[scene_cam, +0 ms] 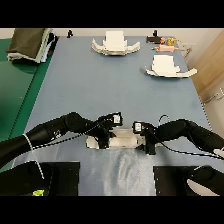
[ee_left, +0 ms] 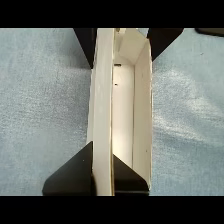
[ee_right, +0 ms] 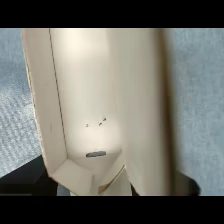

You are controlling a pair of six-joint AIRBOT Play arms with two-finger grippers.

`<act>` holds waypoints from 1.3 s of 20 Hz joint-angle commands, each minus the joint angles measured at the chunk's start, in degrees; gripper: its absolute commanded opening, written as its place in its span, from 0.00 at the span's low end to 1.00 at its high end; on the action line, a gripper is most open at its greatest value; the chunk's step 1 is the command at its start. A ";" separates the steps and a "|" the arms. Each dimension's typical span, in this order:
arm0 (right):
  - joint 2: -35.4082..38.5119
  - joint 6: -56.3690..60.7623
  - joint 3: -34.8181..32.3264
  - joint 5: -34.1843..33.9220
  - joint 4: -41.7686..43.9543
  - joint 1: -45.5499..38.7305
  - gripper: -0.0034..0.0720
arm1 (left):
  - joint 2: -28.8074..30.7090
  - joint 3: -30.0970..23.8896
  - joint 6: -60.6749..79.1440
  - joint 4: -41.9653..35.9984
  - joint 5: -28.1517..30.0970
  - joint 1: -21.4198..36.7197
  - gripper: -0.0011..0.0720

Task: Fold the box.

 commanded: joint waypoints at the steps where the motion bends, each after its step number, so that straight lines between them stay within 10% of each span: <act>1: -0.02 0.02 0.02 0.13 0.02 -0.02 0.75 | -0.02 0.04 0.02 0.00 -0.02 0.00 0.03; 14: 0.00 0.02 0.13 -0.61 0.09 -0.02 0.72 | -0.02 0.04 -0.17 0.00 -0.44 0.00 0.04; 16: 0.00 0.02 0.13 -0.59 0.09 -0.02 0.73 | 0.00 0.04 -2.14 -0.04 -0.61 0.00 0.61; 17: 0.00 0.02 0.13 -0.59 0.07 -0.02 0.72 | 0.00 0.04 -5.16 0.07 -0.66 0.13 0.62; 24: 0.00 0.02 0.13 -0.59 0.07 -0.02 0.72 | 8.24 0.11 -31.10 13.11 -19.26 2.16 0.62; 26: 0.00 0.02 0.13 -0.59 0.07 -0.02 0.73 | 13.18 0.11 -41.40 16.22 -26.47 2.99 0.15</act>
